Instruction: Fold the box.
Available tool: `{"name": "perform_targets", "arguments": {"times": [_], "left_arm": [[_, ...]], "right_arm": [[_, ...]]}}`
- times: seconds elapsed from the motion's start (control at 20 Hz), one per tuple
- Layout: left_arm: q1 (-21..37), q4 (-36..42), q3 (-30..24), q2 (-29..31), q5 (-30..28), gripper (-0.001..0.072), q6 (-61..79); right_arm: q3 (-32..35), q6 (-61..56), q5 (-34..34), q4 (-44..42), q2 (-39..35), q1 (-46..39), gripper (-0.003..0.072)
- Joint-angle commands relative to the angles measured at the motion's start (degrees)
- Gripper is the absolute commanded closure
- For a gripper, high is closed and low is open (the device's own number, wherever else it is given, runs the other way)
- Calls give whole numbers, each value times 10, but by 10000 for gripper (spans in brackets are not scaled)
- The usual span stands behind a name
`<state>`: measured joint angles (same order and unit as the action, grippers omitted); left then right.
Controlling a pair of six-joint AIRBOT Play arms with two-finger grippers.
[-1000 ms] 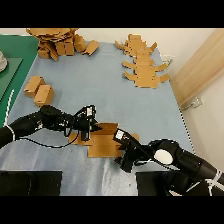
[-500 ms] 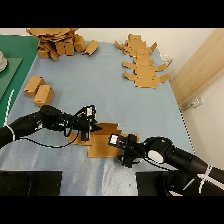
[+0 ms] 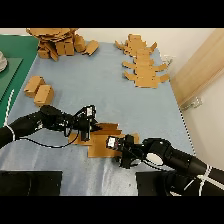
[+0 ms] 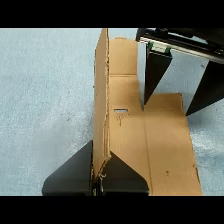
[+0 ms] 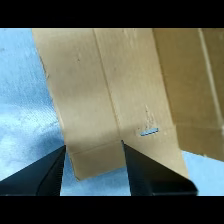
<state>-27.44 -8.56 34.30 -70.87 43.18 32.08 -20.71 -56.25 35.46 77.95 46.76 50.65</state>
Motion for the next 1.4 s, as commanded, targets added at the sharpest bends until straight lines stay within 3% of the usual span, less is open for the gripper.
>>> {"name": "perform_targets", "arguments": {"times": [0.0,0.75,1.35], "left_arm": [[0,0,0,0,0,694,0],[0,0,0,0,0,694,0],[0,0,0,0,0,694,0]], "right_arm": [[-3,-17,10,-9,-19,2,137],[-3,-7,22,13,-2,34,137],[-3,-18,-17,77,18,34,136]]}}
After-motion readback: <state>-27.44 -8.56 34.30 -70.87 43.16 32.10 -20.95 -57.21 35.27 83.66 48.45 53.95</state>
